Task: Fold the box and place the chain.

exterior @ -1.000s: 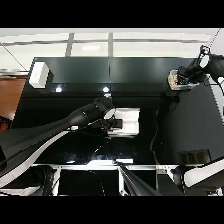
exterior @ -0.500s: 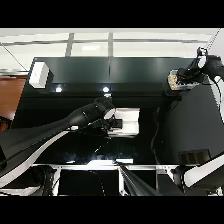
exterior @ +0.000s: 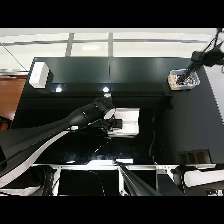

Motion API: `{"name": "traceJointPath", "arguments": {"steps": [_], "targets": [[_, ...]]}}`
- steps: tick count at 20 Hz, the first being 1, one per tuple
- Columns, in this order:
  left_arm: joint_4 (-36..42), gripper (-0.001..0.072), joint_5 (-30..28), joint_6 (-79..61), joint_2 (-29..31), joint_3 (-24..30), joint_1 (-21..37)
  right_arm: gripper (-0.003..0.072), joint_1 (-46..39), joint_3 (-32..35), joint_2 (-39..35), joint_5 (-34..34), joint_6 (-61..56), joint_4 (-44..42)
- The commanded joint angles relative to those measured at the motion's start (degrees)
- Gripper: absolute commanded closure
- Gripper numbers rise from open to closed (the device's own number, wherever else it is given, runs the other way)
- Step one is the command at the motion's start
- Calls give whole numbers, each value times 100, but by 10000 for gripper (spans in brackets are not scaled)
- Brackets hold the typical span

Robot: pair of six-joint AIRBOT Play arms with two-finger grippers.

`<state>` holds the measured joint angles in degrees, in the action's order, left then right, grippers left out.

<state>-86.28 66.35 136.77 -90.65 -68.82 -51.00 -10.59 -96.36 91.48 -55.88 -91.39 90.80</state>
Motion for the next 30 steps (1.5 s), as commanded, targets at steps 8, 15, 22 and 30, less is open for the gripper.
{"name": "traceJointPath", "arguments": {"steps": [8,15,22,30], "targets": [[-2,683,-2,-2,-2,-2,4,674,0,546,-2243,-2017,1991,-2778],[-2,683,-4,-2,-2,-2,4,674,15,2916,-3731,-2905,2514,-4376],[-2,683,-7,-2,-2,-2,4,676,1215,4621,-4179,-2481,2887,-5628],[0,683,-2,-2,-2,-2,4,675,2789,4970,-3886,-503,2343,-5281]]}}
